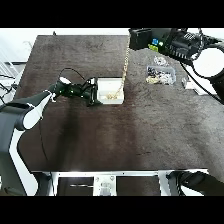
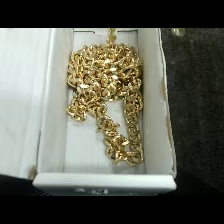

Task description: Fold the box and place the chain.

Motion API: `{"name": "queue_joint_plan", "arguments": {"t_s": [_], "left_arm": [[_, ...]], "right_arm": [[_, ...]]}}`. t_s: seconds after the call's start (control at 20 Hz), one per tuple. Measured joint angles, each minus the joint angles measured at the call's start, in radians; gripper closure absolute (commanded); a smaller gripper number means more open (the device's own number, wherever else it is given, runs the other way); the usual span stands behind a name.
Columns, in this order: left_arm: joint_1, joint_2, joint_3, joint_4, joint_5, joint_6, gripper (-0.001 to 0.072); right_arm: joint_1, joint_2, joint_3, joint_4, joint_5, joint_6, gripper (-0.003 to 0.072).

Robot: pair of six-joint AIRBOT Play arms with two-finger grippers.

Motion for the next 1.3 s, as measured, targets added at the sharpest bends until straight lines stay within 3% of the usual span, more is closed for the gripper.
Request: {"name": "queue_joint_plan", "arguments": {"t_s": [0.85,1.3], "left_arm": [[0.0,0.0,0.0,0.0,0.0,0.0,0.0288],[0.0,0.0,0.0,0.0,0.0,0.0,0.0288]], "right_arm": [[0.028,-0.068,-0.021,-0.002,-0.078,-0.001,0.0687],[0.039,-0.277,-0.315,0.079,-0.168,0.0,0.0688]]}}
